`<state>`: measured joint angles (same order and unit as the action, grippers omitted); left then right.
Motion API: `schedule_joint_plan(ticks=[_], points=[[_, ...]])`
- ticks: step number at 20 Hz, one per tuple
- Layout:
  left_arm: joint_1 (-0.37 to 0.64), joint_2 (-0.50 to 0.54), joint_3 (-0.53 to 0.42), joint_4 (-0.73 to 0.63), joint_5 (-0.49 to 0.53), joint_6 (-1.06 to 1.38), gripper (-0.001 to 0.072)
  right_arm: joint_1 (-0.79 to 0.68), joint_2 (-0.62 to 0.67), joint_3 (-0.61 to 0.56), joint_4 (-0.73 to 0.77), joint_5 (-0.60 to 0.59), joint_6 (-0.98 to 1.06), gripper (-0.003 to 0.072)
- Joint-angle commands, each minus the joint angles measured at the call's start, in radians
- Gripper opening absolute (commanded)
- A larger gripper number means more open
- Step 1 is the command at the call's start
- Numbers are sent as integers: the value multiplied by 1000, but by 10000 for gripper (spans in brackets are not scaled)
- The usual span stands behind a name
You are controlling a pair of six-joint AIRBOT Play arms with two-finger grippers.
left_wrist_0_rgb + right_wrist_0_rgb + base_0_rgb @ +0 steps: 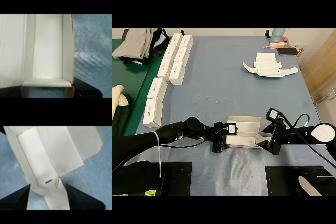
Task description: Fold the box.
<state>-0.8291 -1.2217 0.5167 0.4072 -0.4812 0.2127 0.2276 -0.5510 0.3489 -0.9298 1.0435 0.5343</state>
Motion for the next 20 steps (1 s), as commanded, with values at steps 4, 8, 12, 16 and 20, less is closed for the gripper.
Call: schedule_joint_plan(ticks=[4, 8, 12, 16, 20], points=[[0, 0, 0, 0, 0, -1, 461, -2, 121, 3, 213, -5, 392, 712], [0, 0, 0, 0, 0, -1, 461, 0, 109, 3, 258, -1, 970, 712], [0, 0, 0, 0, 0, -1, 461, 5, 52, 3, 277, -9, 1093, 683], [0, 0, 0, 0, 0, -1, 461, 5, -66, 3, 480, -125, 883, 3], [0, 0, 0, 0, 0, -1, 461, 5, -209, 3, 664, -236, 658, 3]])
